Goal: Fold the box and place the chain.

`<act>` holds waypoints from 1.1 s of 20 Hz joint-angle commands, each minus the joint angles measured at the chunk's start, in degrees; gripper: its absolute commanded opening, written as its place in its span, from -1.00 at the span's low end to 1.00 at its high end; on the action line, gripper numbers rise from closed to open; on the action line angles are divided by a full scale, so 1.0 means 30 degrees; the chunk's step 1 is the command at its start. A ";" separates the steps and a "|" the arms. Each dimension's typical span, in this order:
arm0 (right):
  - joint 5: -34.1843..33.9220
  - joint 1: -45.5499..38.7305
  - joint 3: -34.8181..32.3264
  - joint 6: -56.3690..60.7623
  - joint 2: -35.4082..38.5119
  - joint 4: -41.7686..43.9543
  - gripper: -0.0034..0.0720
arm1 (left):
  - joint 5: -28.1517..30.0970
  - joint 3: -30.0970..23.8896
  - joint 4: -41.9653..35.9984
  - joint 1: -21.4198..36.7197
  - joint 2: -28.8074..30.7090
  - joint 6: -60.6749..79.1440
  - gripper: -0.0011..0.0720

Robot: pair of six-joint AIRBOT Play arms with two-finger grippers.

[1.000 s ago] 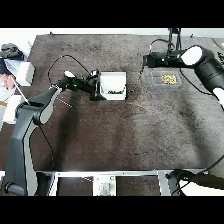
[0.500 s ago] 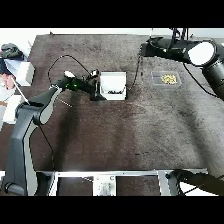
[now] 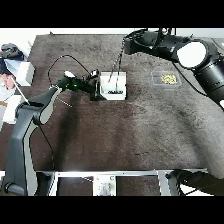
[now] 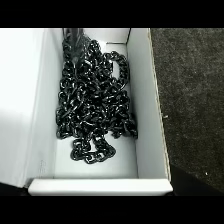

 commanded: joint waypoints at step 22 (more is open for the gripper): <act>0.6317 -0.7067 0.2543 -1.2597 -0.8145 1.0688 -0.65 | 0.0007 -0.0007 0.0000 0.0000 0.0015 0.0007 0.44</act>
